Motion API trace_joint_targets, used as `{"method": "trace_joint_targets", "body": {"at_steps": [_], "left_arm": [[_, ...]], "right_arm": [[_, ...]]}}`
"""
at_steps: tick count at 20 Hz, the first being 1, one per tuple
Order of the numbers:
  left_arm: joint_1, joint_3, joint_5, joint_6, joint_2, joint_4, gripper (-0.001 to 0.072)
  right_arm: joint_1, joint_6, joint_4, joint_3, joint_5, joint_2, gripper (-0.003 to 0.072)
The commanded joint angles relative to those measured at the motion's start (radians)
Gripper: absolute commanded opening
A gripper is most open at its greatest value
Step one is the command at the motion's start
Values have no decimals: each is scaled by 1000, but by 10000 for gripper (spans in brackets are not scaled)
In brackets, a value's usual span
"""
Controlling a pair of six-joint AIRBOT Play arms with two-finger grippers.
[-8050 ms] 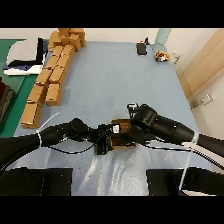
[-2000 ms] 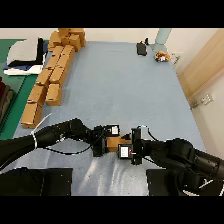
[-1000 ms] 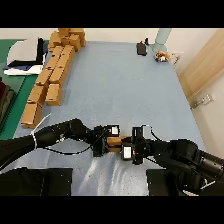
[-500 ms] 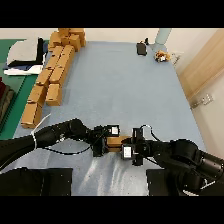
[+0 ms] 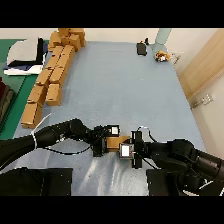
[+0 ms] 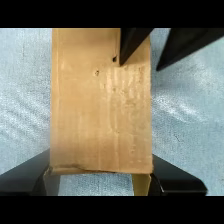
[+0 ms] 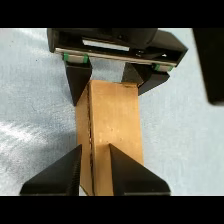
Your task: Fold the box.
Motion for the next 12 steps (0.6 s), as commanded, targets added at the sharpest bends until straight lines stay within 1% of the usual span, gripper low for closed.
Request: {"method": "trace_joint_targets", "body": {"at_steps": [1,6,8,10,12], "left_arm": [[0,0,0,0,0,0,523],[0,0,0,0,0,0,523],[0,0,0,0,0,0,523],[0,0,0,0,0,0,523],[0,0,0,0,0,0,523]], "right_arm": [[1,0,16,2,-6,-8,287],[1,0,16,6,-8,-6,287],[1,25,27,19,-23,15,287],[-2,119,11,37,-56,56,287],[-21,281,-90,57,-134,100,287]]}}
